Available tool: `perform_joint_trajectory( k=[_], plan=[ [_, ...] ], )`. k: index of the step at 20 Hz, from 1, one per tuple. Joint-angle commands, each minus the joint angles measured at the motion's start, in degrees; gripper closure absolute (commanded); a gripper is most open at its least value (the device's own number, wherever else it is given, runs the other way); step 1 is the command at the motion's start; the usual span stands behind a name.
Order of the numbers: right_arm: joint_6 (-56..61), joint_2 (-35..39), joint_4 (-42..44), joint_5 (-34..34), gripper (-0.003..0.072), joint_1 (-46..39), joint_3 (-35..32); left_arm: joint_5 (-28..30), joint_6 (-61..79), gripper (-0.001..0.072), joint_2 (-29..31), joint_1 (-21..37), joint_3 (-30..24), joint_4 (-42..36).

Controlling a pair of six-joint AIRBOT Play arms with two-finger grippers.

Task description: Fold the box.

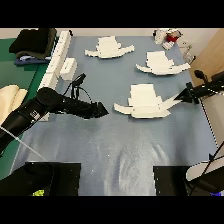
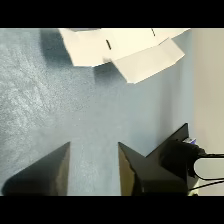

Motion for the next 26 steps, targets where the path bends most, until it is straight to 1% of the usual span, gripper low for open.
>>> perform_joint_trajectory(
  k=[1, 2, 5, 6, 8, 10, 11, 12, 13, 15, 18, 19, 20, 22, 23, 25, 26],
  plan=[
    [4.6, 11.2, 0.0, 6.7, 0.0686, 9.8, -12.1, -0.7, 2.9, 0.034, 0.0, 0.0, 0.1, 0.2],
    [5.7, 15.5, -0.7, 8.7, 0.0686, 12.1, -17.0, -1.6, 3.1, 0.0339, 0.0, 0.1, 0.1, 0.2],
    [10.7, 29.2, -0.9, 18.0, 0.0686, 18.3, -32.9, -5.3, 6.2, 0.034, 0.0, 0.1, 0.1, 0.2],
    [12.6, 32.8, -1.3, 20.7, 0.0687, 20.1, -37.2, -6.4, 6.6, 0.034, 0.0, 0.1, 0.1, 0.2],
    [15.9, 36.9, -2.7, 24.8, 0.0686, 23.6, -43.2, -8.0, 7.3, 0.0339, 0.0, 0.0, 0.1, 0.2],
    [16.7, 37.6, -3.3, 26.5, 0.0676, 26.1, -45.5, -7.7, 7.3, 0.0339, 0.0, 0.0, 0.1, 0.2],
    [16.7, 37.2, -3.2, 27.1, 0.0557, 26.8, -45.5, -7.2, 7.3, 0.0339, 0.0, 0.0, 0.1, 0.2],
    [16.6, 37.1, -3.2, 27.9, 0.0402, 27.1, -45.4, -7.0, 7.3, 0.0339, 0.0, 0.1, 0.1, 0.2],
    [16.5, 36.8, -3.2, 28.0, 0.0402, 27.1, -45.2, -6.8, 7.3, 0.034, 0.0, 0.0, 0.1, 0.2],
    [15.5, 35.0, -3.2, 27.5, 0.0403, 27.1, -44.0, -6.4, 7.2, 0.0339, 0.0, 0.0, 0.1, -0.1],
    [9.8, 31.5, -1.0, 26.6, 0.0405, 27.7, -41.5, -6.3, 7.2, 0.034, 0.0, 0.0, 0.1, -0.3],
    [7.7, 30.3, -0.3, 25.5, 0.0435, 27.8, -41.0, -6.1, 7.2, 0.034, 0.0, 0.0, 0.1, -0.3],
    [5.5, 29.3, 0.1, 24.6, 0.0565, 27.8, -40.7, -6.0, 7.2, 0.034, 0.0, 0.2, 0.1, -0.3],
    [3.1, 28.5, 0.3, 24.2, 0.068, 28.0, -40.8, -6.5, 7.2, 0.0339, 0.0, 1.8, 0.1, -0.3],
    [2.4, 28.5, 0.8, 24.1, 0.0684, 28.4, -41.1, -7.4, 7.2, 0.0339, -0.2, 3.6, 0.4, -0.1],
    [0.4, 29.9, 2.0, 24.5, 0.0686, 30.4, -43.1, -11.5, 7.2, 0.0333, -0.7, 9.6, 1.8, 0.1],
    [0.3, 31.8, 2.1, 25.9, 0.0686, 31.8, -44.9, -13.8, 7.2, 0.0179, -1.0, 13.1, 2.5, 0.0]
  ],
)
